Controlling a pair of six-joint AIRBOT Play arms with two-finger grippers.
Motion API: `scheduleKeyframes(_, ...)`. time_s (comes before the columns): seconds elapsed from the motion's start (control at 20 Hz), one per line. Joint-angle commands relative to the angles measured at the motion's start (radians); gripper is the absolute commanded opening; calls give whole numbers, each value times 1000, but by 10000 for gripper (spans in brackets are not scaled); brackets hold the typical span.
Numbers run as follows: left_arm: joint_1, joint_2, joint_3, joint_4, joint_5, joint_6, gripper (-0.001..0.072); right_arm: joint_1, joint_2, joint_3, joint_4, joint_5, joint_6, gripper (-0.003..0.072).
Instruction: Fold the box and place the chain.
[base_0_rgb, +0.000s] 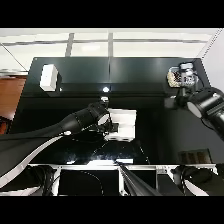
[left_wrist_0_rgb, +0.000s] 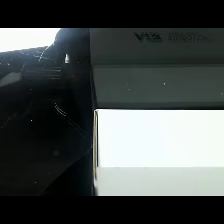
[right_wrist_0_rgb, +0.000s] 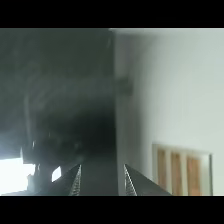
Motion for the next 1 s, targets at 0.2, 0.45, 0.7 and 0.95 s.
scheduleKeyframes(0.2, 0, 0, 0, 0, 5, 1, 33, -318, -113, -35, -24, -451, -4, 620)
scheduleKeyframes(0.45, 0, 0, 0, 0, 5, 1, 33, -389, -333, 178, 83, -452, -90, 621)
scheduleKeyframes(0.7, 0, 0, 0, 1, 20, 1, 33, -462, -596, 483, 384, -351, -346, 716)
scheduleKeyframes(0.95, 0, 0, 0, 1, 25, 1, 33, -494, -753, 622, 394, -327, -357, 713)
